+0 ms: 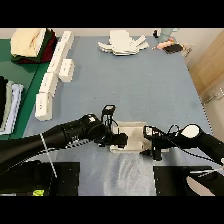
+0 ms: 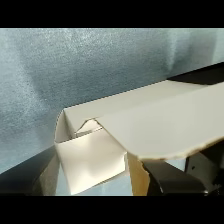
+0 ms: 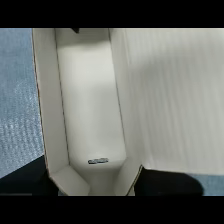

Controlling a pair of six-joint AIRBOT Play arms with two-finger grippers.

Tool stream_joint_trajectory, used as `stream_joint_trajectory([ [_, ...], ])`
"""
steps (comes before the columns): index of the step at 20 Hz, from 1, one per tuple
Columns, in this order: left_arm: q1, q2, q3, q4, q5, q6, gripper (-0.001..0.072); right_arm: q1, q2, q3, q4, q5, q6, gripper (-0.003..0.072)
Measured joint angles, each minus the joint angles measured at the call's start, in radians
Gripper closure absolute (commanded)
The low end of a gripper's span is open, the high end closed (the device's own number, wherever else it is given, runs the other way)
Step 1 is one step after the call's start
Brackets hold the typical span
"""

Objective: Fold the box.

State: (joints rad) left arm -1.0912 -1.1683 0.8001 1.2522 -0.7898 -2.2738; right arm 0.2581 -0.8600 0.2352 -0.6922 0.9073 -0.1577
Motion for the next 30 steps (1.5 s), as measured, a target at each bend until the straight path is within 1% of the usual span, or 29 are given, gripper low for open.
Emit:
stream_joint_trajectory([
  [8, -0.063, -0.067, 0.092, 0.035, -0.062, -0.143, 0.0124, 0.0, 0.0, 0.0, -0.003, 0.0, -0.002, 0.0097],
  [14, -0.074, -0.1, 0.116, 0.048, -0.104, -0.219, 0.0125, 0.0, 0.0, 0.0, 0.0, 0.0, 0.002, 0.0098],
  [15, -0.074, -0.106, 0.117, 0.05, -0.11, -0.23, 0.0136, 0.0, 0.0, 0.0, 0.001, 0.0, 0.002, 0.0098],
  [16, -0.075, -0.114, 0.117, 0.052, -0.121, -0.24, 0.0256, 0.0, 0.0, 0.0, 0.001, 0.0, 0.002, 0.0098],
  [18, -0.075, -0.128, 0.122, 0.063, -0.137, -0.259, 0.0262, 0.0, 0.0, 0.0, 0.002, 0.0, 0.003, 0.0098],
  [26, -0.075, -0.15, 0.178, 0.15, -0.237, -0.367, 0.0262, 0.0, 0.0, 0.0, 0.002, -0.003, 0.0, 0.0097],
  [29, -0.077, -0.164, 0.185, 0.161, -0.249, -0.381, 0.0258, 0.0, 0.0, 0.0, 0.0, -0.003, 0.0, 0.0097],
  [30, -0.079, -0.17, 0.186, 0.161, -0.248, -0.382, 0.0152, 0.0, 0.0, 0.0, 0.0, -0.003, 0.0, 0.0098],
])
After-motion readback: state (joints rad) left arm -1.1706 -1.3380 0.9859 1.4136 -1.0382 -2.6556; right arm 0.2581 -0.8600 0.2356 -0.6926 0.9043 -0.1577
